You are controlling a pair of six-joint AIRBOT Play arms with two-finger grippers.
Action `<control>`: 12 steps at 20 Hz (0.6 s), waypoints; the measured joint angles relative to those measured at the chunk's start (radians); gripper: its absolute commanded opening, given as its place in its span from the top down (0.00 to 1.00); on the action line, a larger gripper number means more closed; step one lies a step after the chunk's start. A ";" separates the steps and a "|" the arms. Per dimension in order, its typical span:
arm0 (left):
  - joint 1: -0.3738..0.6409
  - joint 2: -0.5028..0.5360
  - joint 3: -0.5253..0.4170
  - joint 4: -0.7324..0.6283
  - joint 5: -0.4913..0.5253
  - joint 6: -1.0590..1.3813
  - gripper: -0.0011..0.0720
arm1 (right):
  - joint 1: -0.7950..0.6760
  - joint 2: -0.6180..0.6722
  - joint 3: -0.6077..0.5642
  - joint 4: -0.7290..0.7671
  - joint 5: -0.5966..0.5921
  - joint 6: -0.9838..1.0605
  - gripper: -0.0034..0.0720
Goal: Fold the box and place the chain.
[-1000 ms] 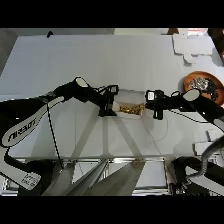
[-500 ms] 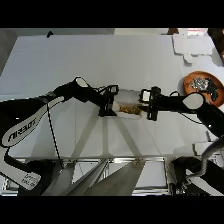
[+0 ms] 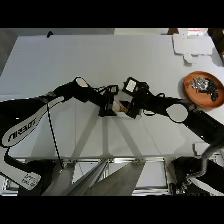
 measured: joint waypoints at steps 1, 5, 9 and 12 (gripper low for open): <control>0.000 0.000 0.000 0.000 0.000 0.000 0.61 | 0.003 -0.001 0.025 -0.055 0.030 0.081 0.88; 0.000 0.000 0.000 0.000 0.000 0.000 0.61 | -0.027 -0.002 0.076 -0.235 0.221 0.322 0.95; 0.000 0.000 0.000 0.000 0.000 0.000 0.61 | -0.051 0.024 0.075 -0.335 0.335 0.437 0.95; 0.000 0.000 0.000 0.000 0.000 0.000 0.61 | -0.081 0.043 0.033 -0.357 0.356 0.504 0.95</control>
